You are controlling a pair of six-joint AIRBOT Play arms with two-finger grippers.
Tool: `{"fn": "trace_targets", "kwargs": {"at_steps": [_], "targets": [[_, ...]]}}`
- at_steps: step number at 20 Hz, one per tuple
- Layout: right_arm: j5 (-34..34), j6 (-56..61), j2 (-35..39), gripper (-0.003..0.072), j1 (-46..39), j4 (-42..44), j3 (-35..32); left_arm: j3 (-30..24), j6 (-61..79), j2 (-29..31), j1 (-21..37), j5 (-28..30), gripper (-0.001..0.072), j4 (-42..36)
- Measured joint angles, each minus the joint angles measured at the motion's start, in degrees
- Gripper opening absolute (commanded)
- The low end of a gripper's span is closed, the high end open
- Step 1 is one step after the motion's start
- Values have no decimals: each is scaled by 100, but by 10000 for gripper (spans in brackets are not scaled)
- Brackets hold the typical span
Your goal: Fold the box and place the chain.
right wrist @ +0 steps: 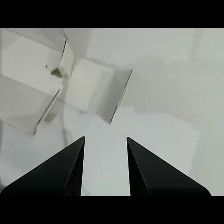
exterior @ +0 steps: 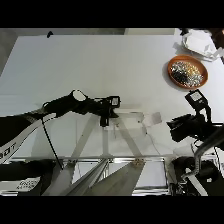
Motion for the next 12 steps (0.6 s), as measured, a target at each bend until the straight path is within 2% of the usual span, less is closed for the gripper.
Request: {"fn": "trace_targets", "kwargs": {"at_steps": [6,12], "targets": [[-7,2,0,297,0,0,0,643,-103,-345,0,-520,2,509],[-7,-11,0,297,0,-4,0,774,-133,-450,0,-367,1,518]]}}
